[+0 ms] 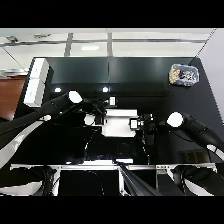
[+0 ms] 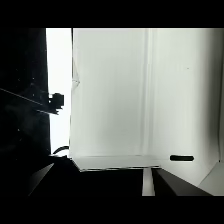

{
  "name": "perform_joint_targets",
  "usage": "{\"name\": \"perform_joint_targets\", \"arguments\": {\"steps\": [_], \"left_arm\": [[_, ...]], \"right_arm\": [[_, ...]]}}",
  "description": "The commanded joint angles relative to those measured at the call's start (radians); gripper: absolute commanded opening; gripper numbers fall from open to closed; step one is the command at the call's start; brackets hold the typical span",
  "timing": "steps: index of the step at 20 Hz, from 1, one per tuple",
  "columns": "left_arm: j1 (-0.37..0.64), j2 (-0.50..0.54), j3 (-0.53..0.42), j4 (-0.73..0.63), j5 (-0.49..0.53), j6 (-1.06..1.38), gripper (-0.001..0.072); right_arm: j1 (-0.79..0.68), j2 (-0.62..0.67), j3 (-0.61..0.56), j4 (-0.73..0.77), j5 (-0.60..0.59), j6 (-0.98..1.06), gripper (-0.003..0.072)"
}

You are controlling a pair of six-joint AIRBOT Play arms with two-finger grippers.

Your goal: Fold the box and place the chain.

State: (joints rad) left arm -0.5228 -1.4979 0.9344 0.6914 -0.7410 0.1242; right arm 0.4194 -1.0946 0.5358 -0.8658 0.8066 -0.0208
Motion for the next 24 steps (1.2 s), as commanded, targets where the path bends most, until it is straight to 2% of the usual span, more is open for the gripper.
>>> {"name": "perform_joint_targets", "arguments": {"steps": [1, 4, 13, 24], "left_arm": [[0.0, -0.001, 0.0, 0.0, 0.0, -0.001, 0.0023], [-0.001, -0.001, 0.0, 0.0, 0.0, -0.001, 0.0023], [0.0, -0.001, 0.0, 0.0, 0.0, -0.001, 0.0023], [-0.001, -0.001, 0.0, 0.0, 0.0, -0.001, 0.0024]], "right_arm": [[0.002, -0.003, 0.011, 0.007, 0.027, -0.018, 0.071], [0.002, -0.003, 0.045, -0.004, 0.057, -0.018, 0.071], [0.006, -0.043, 0.043, 0.001, 0.057, -0.022, 0.071], [0.031, -0.086, 0.043, -0.017, -0.063, -0.079, 0.071]]}}
